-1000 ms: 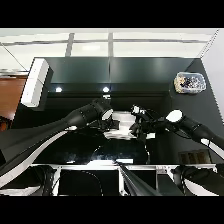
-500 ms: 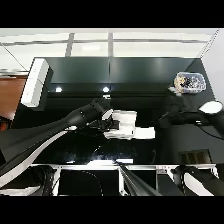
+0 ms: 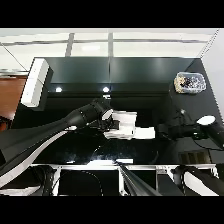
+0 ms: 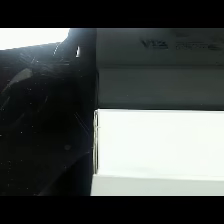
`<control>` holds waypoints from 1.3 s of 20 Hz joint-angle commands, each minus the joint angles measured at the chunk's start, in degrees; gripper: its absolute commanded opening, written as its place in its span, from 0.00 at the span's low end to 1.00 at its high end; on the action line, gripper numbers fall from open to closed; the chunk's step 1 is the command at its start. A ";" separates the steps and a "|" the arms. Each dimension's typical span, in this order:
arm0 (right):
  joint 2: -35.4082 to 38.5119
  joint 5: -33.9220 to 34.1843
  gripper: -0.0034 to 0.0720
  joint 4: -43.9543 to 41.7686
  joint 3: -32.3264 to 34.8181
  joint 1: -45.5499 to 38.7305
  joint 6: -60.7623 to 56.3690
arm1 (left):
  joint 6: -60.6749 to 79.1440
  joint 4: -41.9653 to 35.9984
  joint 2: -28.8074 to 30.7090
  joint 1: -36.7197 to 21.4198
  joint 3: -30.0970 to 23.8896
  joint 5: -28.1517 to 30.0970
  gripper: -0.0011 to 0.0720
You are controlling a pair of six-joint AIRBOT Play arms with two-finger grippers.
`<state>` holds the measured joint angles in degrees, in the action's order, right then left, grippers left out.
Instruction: Fold the box and place the chain.
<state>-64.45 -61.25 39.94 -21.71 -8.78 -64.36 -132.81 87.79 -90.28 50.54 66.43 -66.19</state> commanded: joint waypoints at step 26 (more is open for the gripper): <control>-5.84 6.32 0.80 0.15 -17.81 30.14 -11.78 | -0.02 0.00 -0.04 -0.04 -0.02 -0.31 0.06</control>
<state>-70.24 -60.77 33.61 -36.71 15.77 -66.37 -132.84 87.79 -90.28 50.54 66.43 -66.48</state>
